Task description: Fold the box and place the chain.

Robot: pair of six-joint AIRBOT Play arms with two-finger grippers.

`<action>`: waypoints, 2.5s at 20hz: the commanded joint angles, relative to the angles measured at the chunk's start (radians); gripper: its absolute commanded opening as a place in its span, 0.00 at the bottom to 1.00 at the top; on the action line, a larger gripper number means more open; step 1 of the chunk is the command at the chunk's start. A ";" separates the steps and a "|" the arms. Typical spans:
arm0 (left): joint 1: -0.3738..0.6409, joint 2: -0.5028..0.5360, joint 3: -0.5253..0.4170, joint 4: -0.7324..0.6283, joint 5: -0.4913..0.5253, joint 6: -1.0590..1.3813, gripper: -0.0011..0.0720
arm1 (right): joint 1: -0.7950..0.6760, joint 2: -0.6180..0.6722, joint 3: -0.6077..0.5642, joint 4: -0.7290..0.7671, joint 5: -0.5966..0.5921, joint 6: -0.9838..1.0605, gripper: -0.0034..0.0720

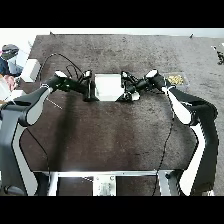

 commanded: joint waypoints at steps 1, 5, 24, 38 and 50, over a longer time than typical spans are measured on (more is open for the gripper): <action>-0.014 -0.013 0.000 0.003 0.005 0.001 1.00 | 0.000 0.000 0.000 0.000 0.000 0.000 0.85; -0.013 -0.013 0.000 0.000 0.001 0.002 1.00 | 0.000 0.000 0.000 0.000 0.000 0.000 0.85; -0.013 -0.025 0.000 -0.013 0.010 0.008 1.00 | 0.000 0.000 0.000 0.000 0.000 0.000 0.85; -0.013 -0.025 0.000 -0.012 0.010 0.000 0.59 | 0.000 0.000 0.000 0.000 0.000 0.000 0.85; -0.013 -0.025 0.000 -0.013 0.010 0.000 0.59 | 0.000 0.000 0.000 0.000 0.000 -0.001 0.85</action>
